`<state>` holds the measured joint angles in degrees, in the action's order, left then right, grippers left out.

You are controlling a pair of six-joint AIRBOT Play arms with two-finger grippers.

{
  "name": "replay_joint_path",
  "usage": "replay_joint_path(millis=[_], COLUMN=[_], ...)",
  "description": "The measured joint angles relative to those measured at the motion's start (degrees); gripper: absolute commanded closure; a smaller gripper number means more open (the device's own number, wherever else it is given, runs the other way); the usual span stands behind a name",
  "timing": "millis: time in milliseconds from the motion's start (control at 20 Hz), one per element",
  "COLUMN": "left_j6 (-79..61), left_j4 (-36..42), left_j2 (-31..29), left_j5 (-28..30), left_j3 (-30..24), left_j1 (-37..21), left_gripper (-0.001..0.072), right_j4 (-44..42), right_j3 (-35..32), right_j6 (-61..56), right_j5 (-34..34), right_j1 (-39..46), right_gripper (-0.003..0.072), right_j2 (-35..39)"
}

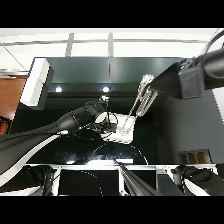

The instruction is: Fold the box and place the chain.

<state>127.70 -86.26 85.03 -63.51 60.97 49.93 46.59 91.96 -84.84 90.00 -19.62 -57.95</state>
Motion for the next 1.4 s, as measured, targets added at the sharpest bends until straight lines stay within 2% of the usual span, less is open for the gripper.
replay_joint_path(millis=[400, 850, 1250, 1300, 1350, 1400], left_j6=[0.0, 0.0, 0.0, 0.0, 0.0, 0.0], left_j4=[0.0, 0.0, 0.0, 0.0, 0.0, 0.0], left_j2=[0.0, 0.0, 0.0, 0.0, 0.0, 0.0], left_j5=[0.0, 0.0, 0.0, 0.0, 0.0, 0.0], left_j3=[0.0, 0.0, 0.0, 0.0, 0.0, 0.0], left_j1=[0.0, 0.0, 0.0, 0.0, 0.0, 0.0], left_gripper=[0.0683, 0.0683, 0.0683, 0.0683, 0.0683, 0.0683], right_j4=[0.4, 0.8, 2.7, 2.9, 3.0, 3.4], right_j3=[-11.5, -29.8, -37.9, -38.7, -39.4, -39.9], right_j6=[0.6, 0.0, -1.0, -1.2, -1.4, -1.6], right_j5=[-2.2, -15.4, -20.3, -21.0, -21.8, -22.6], right_j1=[-1.4, -7.0, -7.7, -7.8, -7.8, -7.9], right_gripper=[0.0681, 0.068, 0.0671, 0.0654, 0.055, 0.0537], right_j2=[0.0, 0.0, 0.0, 0.0, 0.0, 0.0])
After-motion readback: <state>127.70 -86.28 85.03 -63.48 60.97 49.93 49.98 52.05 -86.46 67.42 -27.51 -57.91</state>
